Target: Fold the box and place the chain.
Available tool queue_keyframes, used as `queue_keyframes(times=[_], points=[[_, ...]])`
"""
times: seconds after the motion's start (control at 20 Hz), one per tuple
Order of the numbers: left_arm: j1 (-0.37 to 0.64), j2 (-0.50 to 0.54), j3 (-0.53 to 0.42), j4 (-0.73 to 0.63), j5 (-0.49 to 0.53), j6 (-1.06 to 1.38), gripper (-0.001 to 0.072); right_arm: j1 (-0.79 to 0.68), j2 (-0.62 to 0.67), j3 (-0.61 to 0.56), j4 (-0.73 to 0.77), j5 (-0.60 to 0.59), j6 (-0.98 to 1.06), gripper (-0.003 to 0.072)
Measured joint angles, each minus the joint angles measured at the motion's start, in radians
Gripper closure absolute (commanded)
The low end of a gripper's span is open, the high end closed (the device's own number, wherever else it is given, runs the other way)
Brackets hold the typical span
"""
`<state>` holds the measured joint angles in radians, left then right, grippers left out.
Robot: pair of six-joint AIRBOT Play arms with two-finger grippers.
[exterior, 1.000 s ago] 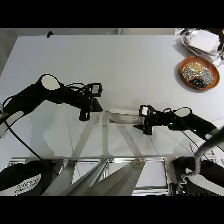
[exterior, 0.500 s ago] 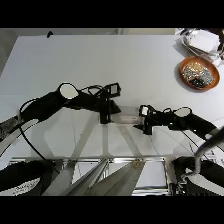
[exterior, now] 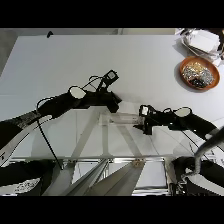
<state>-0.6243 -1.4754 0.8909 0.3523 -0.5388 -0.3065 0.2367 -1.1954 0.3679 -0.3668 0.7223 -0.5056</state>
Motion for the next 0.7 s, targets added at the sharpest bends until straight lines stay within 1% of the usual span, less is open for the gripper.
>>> queue_keyframes(times=[0.2, 0.35, 0.45, 0.55, 0.7], points=[[0.000, -0.006, 0.000, 0.044, -0.013, -0.012, 0.0707, 0.000, 0.000, 0.000, 0.000, 0.000, 0.000, 0.0287], [0.002, 0.032, 0.000, 0.116, -0.024, -0.017, 0.0707, 0.000, 0.000, 0.000, 0.000, -0.001, 0.000, 0.0287], [0.002, 0.079, 0.000, 0.192, -0.038, -0.039, 0.0707, 0.000, 0.000, 0.000, 0.000, -0.001, 0.000, 0.0287], [0.005, 0.130, 0.000, 0.307, -0.058, -0.093, 0.0707, 0.000, 0.000, 0.000, 0.000, -0.001, 0.000, 0.0287], [0.038, 0.199, 0.000, 0.481, -0.123, -0.194, 0.0707, 0.000, 0.000, 0.000, 0.000, -0.001, -0.001, 0.0287]])
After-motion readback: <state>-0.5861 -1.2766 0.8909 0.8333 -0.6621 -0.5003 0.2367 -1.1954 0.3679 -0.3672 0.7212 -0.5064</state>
